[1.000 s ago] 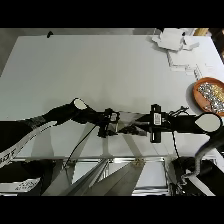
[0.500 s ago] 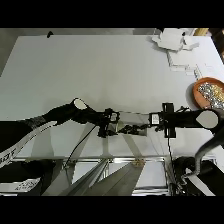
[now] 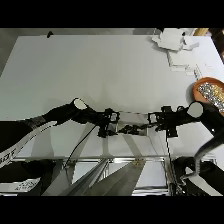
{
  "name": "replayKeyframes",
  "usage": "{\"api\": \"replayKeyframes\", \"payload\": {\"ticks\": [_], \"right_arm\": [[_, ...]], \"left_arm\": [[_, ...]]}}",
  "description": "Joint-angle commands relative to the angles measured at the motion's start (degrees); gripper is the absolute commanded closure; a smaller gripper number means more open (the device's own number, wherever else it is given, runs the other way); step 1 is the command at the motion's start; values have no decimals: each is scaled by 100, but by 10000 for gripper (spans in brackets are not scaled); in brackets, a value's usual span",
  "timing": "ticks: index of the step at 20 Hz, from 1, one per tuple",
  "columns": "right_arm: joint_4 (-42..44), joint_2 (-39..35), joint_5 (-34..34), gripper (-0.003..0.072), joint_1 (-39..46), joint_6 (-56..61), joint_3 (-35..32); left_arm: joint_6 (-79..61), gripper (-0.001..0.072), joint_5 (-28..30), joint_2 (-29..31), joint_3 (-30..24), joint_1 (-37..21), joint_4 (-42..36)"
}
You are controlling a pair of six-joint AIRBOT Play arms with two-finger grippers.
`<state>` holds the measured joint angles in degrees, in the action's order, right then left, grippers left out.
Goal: Fold the box and place the chain.
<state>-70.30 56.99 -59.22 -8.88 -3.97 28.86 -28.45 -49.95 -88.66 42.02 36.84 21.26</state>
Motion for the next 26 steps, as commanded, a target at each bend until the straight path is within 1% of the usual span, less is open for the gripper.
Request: {"api": "replayKeyframes", "payload": {"ticks": [1, 4, 6, 10, 11, 14, 17, 26], "right_arm": [[168, 321, 129, 589, 13, -415, 2], [214, 448, 225, 589, 15, -542, -39], [201, 507, 337, 646, 15, -581, -85], [203, 522, 514, 645, 13, -581, -90], [203, 522, 511, 641, 13, -581, -90], [221, 459, 411, 573, -57, -581, -90], [216, 302, 466, 569, -284, -706, -92], [208, 389, 590, 552, -284, -704, -225]], "left_arm": [[-2, 437, 0, 4, 7, -4, 0], [-2, 437, 0, 4, 7, -4, 0], [-2, 437, 0, 4, 7, -4, 0], [-2, 437, 0, 4, 7, -4, 0], [-2, 437, 0, 4, 7, -4, 0], [-2, 437, 0, 4, 7, -4, 0], [-2, 437, 0, 4, 7, -4, 0], [-2, 437, 0, 4, 7, -4, 0]]}}
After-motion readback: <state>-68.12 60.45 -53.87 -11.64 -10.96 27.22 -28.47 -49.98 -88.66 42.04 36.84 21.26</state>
